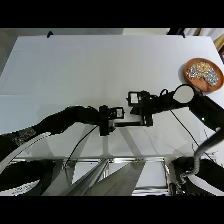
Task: Fold the box and place the chain.
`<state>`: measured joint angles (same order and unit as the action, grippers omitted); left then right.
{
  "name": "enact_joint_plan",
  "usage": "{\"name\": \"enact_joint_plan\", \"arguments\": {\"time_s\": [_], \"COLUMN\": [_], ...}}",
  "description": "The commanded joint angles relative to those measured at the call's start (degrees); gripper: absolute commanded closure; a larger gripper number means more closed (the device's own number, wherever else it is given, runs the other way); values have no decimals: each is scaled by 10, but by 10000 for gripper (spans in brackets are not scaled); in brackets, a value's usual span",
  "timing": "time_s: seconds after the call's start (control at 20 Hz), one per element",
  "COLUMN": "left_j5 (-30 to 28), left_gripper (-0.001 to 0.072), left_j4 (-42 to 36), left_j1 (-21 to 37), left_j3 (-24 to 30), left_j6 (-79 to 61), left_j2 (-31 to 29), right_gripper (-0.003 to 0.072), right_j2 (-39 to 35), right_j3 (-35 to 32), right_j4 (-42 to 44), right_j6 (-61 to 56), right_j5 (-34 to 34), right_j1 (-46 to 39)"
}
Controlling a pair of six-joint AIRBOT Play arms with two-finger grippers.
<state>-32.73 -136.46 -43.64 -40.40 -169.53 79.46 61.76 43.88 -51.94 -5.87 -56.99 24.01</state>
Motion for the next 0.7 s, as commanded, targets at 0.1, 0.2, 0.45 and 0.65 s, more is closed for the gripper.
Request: {"name": "enact_joint_plan", "arguments": {"time_s": [0.1, 0.2, 0.45, 0.65], "left_j5": [0, 0, 0, 0], "left_gripper": [499, 499, 499, 499], "left_j4": [0, 0, 0, 0], "left_j1": [0, 0, 0, 0], "left_j3": [0, 0, 0, 0], "left_j6": [0, 0, 0, 0], "left_j2": [0, 0, 0, 0], "right_gripper": [444, 388, 389, 394], "right_j2": [-21, -21, -21, -21], "right_j3": [-47, -47, -47, -48], "right_j4": [1, 1, 1, -7], "right_j6": [14, 14, 14, 14], "right_j5": [29, 38, 48, 62], "right_j1": [33, 35, 35, 35]}}
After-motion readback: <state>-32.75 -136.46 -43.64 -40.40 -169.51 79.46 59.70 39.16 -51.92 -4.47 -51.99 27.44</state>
